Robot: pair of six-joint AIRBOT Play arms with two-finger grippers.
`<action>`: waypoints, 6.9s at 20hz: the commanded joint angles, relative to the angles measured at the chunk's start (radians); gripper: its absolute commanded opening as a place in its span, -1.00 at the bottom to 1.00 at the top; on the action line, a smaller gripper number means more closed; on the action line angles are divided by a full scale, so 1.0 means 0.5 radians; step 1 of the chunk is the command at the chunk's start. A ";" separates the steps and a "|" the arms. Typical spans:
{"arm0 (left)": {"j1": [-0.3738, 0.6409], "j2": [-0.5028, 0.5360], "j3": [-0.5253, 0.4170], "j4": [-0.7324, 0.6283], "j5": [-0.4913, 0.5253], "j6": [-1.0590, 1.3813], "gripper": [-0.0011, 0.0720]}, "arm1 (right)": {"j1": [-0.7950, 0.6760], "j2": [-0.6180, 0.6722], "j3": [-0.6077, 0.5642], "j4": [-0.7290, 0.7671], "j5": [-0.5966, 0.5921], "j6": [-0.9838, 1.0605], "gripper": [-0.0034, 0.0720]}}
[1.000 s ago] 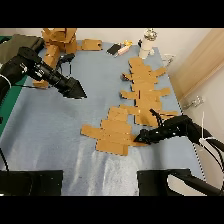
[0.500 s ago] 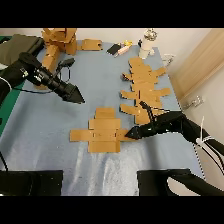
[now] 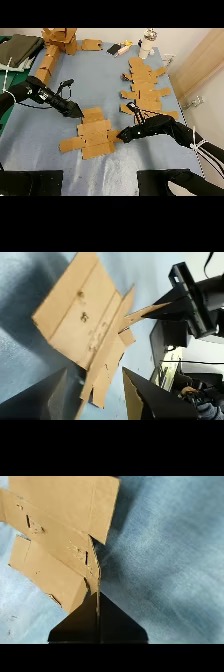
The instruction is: Fold the box.
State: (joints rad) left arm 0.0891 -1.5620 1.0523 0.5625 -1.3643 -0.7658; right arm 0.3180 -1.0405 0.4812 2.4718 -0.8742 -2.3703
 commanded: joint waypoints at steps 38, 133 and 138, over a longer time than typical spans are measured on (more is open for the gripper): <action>-0.115 -0.382 -0.041 -0.448 -0.192 0.441 -0.85 | 0.039 -0.002 -0.001 -0.066 0.075 0.050 -0.90; -1.089 0.481 -0.632 -0.347 0.948 1.689 -0.94 | 2.427 0.360 -0.109 -2.663 -0.155 2.453 0.37; -1.089 0.481 -0.632 -0.347 0.948 1.689 -0.94 | 2.421 0.293 -0.098 -2.867 -0.160 2.552 0.34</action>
State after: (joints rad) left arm -0.4564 -1.3220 0.7368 0.3889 -0.8909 0.0784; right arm 1.5269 -0.8753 0.4290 1.1160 -0.9581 -1.1259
